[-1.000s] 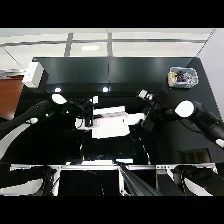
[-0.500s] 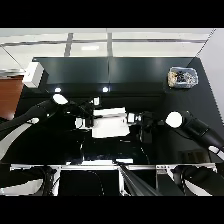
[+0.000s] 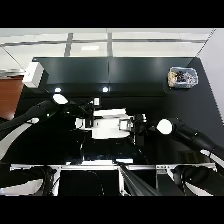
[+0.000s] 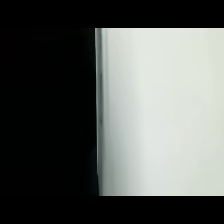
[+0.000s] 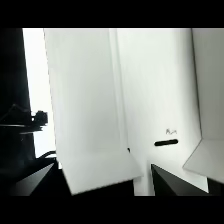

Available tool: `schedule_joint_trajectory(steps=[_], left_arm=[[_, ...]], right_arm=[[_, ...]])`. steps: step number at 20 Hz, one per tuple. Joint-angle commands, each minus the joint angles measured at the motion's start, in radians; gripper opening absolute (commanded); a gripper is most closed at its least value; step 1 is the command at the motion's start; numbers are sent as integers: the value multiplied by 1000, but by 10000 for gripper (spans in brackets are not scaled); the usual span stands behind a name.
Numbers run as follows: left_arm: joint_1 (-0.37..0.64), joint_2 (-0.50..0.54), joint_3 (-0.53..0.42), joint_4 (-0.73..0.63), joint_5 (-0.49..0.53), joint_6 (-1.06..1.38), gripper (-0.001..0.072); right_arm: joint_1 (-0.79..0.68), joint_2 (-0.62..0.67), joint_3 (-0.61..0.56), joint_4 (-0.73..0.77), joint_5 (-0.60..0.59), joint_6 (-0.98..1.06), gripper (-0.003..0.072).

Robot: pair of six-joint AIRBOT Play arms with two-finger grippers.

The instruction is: Fold the box and place the chain.

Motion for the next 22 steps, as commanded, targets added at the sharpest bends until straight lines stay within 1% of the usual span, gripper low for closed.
schedule_joint_trajectory(steps=[1,4,8,10,11,13,14,16,19,22], left_arm=[[-1,0,1,0,0,0,29],[-1,0,1,0,0,-1,30],[-1,0,1,0,0,-1,30],[-1,0,1,0,-1,-1,30],[-1,0,1,0,-1,-1,30],[-1,0,1,0,-1,-1,30],[-1,0,1,0,-1,-1,29],[-1,0,1,0,-1,-1,29],[-1,-3,1,-1,-1,-1,30],[-1,-3,1,-1,-1,-1,29]], right_arm=[[33,-20,0,21,-69,-13,702],[34,-19,18,21,-80,-11,701],[34,-18,19,-7,-142,-11,701],[31,-18,30,-9,-140,-11,701],[25,-18,45,-9,-107,-15,701],[-16,-18,82,-9,-4,-50,701],[-41,-18,90,-6,-7,-53,701],[-87,-18,103,40,-23,-109,701],[-130,-27,109,155,-73,-237,701],[-152,-58,111,229,-71,-313,701]])
